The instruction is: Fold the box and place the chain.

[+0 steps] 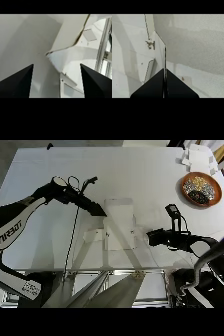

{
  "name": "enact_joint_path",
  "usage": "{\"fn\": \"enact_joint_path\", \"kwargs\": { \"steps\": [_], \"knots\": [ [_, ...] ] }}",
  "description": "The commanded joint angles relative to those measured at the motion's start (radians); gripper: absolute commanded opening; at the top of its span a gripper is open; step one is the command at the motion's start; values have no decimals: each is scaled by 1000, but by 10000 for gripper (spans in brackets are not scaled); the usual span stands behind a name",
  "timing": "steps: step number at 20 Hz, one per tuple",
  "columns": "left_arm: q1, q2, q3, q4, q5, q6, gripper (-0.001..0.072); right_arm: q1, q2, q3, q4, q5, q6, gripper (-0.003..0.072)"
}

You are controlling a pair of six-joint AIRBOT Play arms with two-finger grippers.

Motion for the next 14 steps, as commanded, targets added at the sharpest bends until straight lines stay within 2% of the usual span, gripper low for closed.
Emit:
{"fn": "enact_joint_path", "kwargs": {
  "steps": [1,5,7,8,9,11,13,14],
  "knots": [
    [-63,-20,1,-25,18,25,632,1,0,0,0,0,0,13],
    [-102,-20,1,61,-10,40,627,1,0,0,1,1,0,13],
    [-99,-20,1,77,-9,40,591,1,0,0,1,6,0,13],
    [-98,-20,2,77,-8,48,476,1,0,0,0,11,0,13],
    [-96,-20,1,77,-8,65,395,1,-1,0,0,18,0,13],
    [-92,-20,1,82,-8,100,351,1,0,0,0,23,0,13],
    [-92,-19,2,128,-8,134,262,1,-1,0,0,23,0,13],
    [-92,-19,1,155,-7,140,262,1,0,0,0,23,0,13]
  ]
}}
